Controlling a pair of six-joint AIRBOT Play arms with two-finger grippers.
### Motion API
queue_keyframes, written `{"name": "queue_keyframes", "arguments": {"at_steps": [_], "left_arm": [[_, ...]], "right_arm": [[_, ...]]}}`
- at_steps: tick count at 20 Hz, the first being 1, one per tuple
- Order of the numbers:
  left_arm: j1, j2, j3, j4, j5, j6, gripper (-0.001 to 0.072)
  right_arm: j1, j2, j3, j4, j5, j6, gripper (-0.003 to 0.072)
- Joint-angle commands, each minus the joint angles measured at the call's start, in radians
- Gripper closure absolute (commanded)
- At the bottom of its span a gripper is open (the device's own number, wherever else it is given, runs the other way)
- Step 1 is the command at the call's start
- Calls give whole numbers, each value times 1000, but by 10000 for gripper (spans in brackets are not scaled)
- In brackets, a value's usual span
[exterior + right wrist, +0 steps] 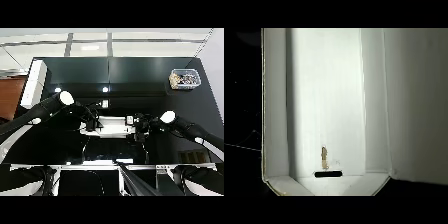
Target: Fold the box and place the chain.
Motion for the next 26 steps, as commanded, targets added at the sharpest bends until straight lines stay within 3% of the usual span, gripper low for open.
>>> {"name": "queue_keyframes", "arguments": {"at_steps": [1, 3, 5, 7, 8, 9, 10, 12, 14, 16, 18, 20, 23, 26], "left_arm": [[12, 42, 32, 85, -48, -113, 217], [24, 101, 45, 216, -103, -169, 191], [36, 164, 45, 348, -129, -291, 23], [41, 220, 45, 413, -158, -476, 16], [40, 242, 45, 406, -198, -570, 131], [39, 253, 45, 395, -241, -653, 349], [39, 253, 44, 370, -308, -737, 693], [38, 249, 20, 241, -388, -798, 684], [34, 249, -36, -3, -288, -788, 684], [26, 249, -88, -208, -65, -701, 685], [25, 249, -103, -276, 200, -696, 684], [5, 235, -102, -229, 354, -642, 684], [-21, 175, -98, -53, 305, -617, 684], [-26, 109, -98, -34, 181, -616, 684]], "right_arm": [[1, 0, 0, 1, 2, 0, 459], [1, 0, 0, 1, 2, 0, 459], [1, 0, 0, 1, 2, 0, 459], [1, 0, 0, 1, 2, 0, 459], [1, 0, 0, 1, 2, 1, 459], [1, 0, 0, 1, 2, 0, 459], [1, 0, 0, 1, 2, 0, 459], [1, 0, 0, 1, 2, 0, 459], [1, 0, 0, 1, 2, 1, 459], [1, 0, 0, 1, 2, 1, 459], [1, 0, 0, 1, 2, 0, 459], [1, 0, 0, 1, 2, 0, 459], [1, 0, 0, 1, 2, 0, 459], [1, 0, 0, 2, 2, 1, 459]]}}
